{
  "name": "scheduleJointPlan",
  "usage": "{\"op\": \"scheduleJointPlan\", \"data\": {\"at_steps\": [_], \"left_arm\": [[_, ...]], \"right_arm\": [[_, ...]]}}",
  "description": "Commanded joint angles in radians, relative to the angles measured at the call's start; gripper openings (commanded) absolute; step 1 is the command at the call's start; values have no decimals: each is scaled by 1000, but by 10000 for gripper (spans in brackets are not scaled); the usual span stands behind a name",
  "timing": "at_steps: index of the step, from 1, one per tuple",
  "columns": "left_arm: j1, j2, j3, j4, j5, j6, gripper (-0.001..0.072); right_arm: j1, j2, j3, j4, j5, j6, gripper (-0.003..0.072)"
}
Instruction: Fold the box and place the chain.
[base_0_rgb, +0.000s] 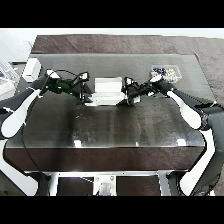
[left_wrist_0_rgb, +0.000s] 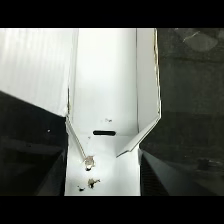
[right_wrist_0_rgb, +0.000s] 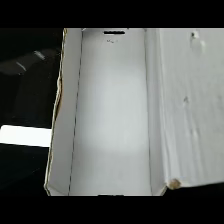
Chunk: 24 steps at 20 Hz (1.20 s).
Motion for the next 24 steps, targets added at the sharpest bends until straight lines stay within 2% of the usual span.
{"op": "scheduleJointPlan", "data": {"at_steps": [1, 4, 5, 6, 7, 13, 24], "left_arm": [[0, -2, 0, -13, -8, 5, 527], [0, -2, 0, -12, -14, -2, 526], [0, -2, 0, -12, -16, -2, 497], [0, -2, 0, -13, -16, -2, 341], [0, -2, 0, -13, -14, -2, 281], [0, -2, 0, -61, -10, -1, 280], [-71, -13, 0, -72, 22, -1, 282]], "right_arm": [[1, 0, 0, 0, 0, 0, 587], [1, 0, 0, 0, 0, 0, 587], [1, 0, 0, 0, 0, 0, 587], [1, 0, 0, 0, 0, 0, 586], [1, 0, 0, 0, 0, 0, 587], [1, 0, 0, 0, 0, 0, 587], [1, 0, 0, 0, 0, 0, 587]]}}
